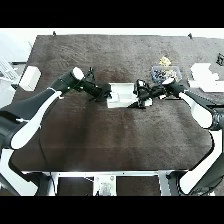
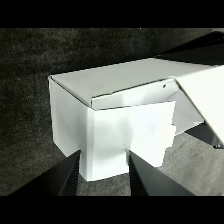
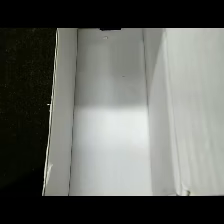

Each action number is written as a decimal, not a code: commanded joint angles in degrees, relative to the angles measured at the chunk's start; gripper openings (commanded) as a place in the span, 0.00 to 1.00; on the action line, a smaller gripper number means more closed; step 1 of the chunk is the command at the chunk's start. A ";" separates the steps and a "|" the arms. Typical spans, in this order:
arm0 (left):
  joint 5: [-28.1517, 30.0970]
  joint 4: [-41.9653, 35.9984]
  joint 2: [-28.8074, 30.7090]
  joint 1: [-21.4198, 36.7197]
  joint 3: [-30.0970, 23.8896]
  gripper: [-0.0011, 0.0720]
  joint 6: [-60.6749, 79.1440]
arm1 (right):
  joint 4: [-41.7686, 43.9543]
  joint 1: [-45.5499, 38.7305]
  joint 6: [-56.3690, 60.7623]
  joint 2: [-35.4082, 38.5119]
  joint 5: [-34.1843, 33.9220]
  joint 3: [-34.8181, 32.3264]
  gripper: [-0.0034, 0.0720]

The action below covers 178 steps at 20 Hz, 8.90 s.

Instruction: Fold the box and place the chain.

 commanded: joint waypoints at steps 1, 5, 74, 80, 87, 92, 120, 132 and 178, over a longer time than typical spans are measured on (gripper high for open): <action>1.14 3.48 0.02 -1.01 0.31 0.49 -3.65 | 0.00 0.02 0.02 0.00 0.00 0.00 0.83; 1.79 4.22 0.02 -1.53 0.31 0.49 -4.83 | 0.00 0.02 0.02 0.00 0.00 0.00 0.83; -21.18 35.78 -17.33 -12.20 30.14 0.06 -15.61 | 0.00 0.02 0.02 0.00 0.02 0.00 0.83; -21.57 35.43 -17.22 -12.11 30.25 0.06 -15.78 | 0.02 0.02 0.02 0.00 0.00 0.00 0.83; -24.33 33.11 -17.16 -11.69 31.67 0.06 -15.78 | 0.00 0.02 0.02 0.00 0.00 0.00 0.83; -24.13 32.85 -17.18 -11.37 31.50 0.46 -15.76 | 0.00 0.02 0.02 0.00 0.00 0.00 0.83; -27.85 19.43 -6.27 -2.32 25.05 0.94 40.28 | 0.00 0.02 0.02 0.00 0.00 0.00 0.83; -12.61 -13.88 -6.64 9.64 5.81 1.00 103.38 | 0.00 0.02 0.02 0.00 0.00 0.00 0.83; -7.74 -20.94 -13.05 6.84 3.91 1.00 117.90 | 0.00 0.02 0.00 0.00 0.00 0.00 0.83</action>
